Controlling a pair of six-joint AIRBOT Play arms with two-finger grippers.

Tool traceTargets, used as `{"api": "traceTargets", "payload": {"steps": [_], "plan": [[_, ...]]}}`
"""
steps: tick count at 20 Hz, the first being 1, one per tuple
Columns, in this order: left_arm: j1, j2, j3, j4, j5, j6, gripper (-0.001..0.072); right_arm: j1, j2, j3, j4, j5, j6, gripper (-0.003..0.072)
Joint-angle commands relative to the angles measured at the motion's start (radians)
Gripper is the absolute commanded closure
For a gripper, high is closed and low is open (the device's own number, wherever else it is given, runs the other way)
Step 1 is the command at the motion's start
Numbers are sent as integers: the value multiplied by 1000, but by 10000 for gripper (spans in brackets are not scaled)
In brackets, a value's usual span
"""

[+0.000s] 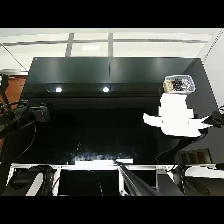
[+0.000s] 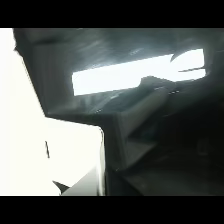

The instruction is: Fold the box and place the chain.

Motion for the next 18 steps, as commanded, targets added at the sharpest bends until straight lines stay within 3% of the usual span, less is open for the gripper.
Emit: {"api": "traceTargets", "payload": {"steps": [1,5,11,14,18], "plan": [[1,0,1,0,0,0,10,32,3,1,89,109,-5,660],[1,0,1,-3,0,0,10,105,28,-13,285,155,45,661],[0,0,0,-32,-1,1,10,368,171,-129,432,146,104,661],[0,0,-3,-63,-7,0,10,533,295,-205,467,65,150,661],[-4,-5,-11,-122,-13,8,10,744,461,-309,467,-168,260,661]]}}
